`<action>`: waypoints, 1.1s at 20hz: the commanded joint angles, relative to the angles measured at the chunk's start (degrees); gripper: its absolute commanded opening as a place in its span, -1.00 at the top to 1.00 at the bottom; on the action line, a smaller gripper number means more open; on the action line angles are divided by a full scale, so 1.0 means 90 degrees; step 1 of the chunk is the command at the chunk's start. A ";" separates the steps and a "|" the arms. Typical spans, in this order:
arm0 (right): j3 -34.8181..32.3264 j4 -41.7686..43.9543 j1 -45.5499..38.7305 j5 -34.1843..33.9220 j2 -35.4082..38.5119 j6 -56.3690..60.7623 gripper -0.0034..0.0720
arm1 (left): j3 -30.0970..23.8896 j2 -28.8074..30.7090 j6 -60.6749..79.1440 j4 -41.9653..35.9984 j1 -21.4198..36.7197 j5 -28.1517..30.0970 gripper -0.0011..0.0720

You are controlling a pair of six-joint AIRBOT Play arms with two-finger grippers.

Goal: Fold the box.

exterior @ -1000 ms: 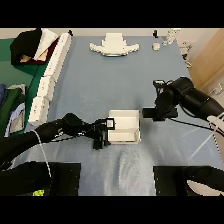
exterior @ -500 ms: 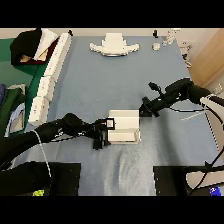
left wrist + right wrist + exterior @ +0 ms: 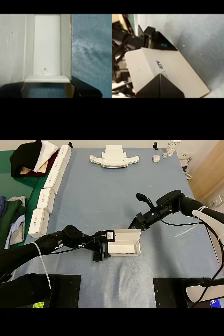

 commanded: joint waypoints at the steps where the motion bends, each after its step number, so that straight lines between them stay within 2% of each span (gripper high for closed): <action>1: -0.0092 -0.0767 0.0493 0.0848 0.0651 -0.0284 0.91 | 0.0007 0.0000 0.0000 0.0000 0.0002 0.0000 -0.46; 5: -0.0809 -0.1241 0.1343 0.2501 0.1921 -0.0697 0.91 | 0.0007 0.0000 0.0000 0.0000 0.0002 0.0000 -0.46; 9: -0.1673 -0.1464 0.2132 0.3784 0.3036 -0.1027 0.91 | 0.0007 0.0000 0.0000 0.0002 0.0002 0.0000 -0.46; 15: -0.2844 -0.2268 0.3356 0.5999 0.3871 -0.1146 0.91 | 0.0007 0.0000 0.0000 0.0000 0.0002 0.0000 -0.46; 18: -0.3099 -0.2810 0.3871 0.6499 0.3895 -0.1139 0.91 | 0.0007 0.0000 0.0000 0.0002 0.0002 0.0000 -0.46; 22: -0.3201 -0.3461 0.4347 0.6669 0.3898 -0.1115 0.91 | 0.0007 0.0000 0.0000 0.0000 0.0002 0.0000 -0.46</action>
